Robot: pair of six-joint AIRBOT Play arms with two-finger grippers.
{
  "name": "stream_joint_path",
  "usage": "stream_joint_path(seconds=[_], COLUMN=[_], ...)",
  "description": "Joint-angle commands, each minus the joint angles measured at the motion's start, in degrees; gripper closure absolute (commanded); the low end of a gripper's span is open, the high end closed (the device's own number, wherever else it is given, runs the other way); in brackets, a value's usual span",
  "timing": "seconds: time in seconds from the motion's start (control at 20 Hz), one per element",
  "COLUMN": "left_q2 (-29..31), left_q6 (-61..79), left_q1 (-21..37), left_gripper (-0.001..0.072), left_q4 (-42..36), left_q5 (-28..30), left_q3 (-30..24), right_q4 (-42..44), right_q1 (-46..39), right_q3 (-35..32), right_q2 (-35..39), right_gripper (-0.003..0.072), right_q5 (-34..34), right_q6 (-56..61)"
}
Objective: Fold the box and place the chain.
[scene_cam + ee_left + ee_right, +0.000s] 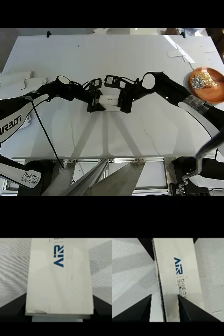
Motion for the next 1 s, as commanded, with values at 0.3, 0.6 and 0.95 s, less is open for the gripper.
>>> stream_joint_path(seconds=[0.3,0.6,0.95], left_q2=[0.0,0.0,0.0], left_q6=[-0.2,-0.2,-0.2], left_q1=[0.0,0.0,0.0], left_gripper=[0.0346,0.0346,0.0346], left_q4=[-0.2,-0.2,-0.2], left_q5=[0.2,0.2,0.2], left_q3=[0.0,0.0,0.0], right_q4=[0.7,15.0,24.1], right_q1=[0.4,-1.8,-1.8], right_q3=[0.0,0.0,0.0], right_q2=[6.9,2.4,-8.8], right_gripper=[0.0327,0.0671,0.067], right_q5=[-6.3,-6.9,-3.8], right_q6=[5.8,19.8,26.1])
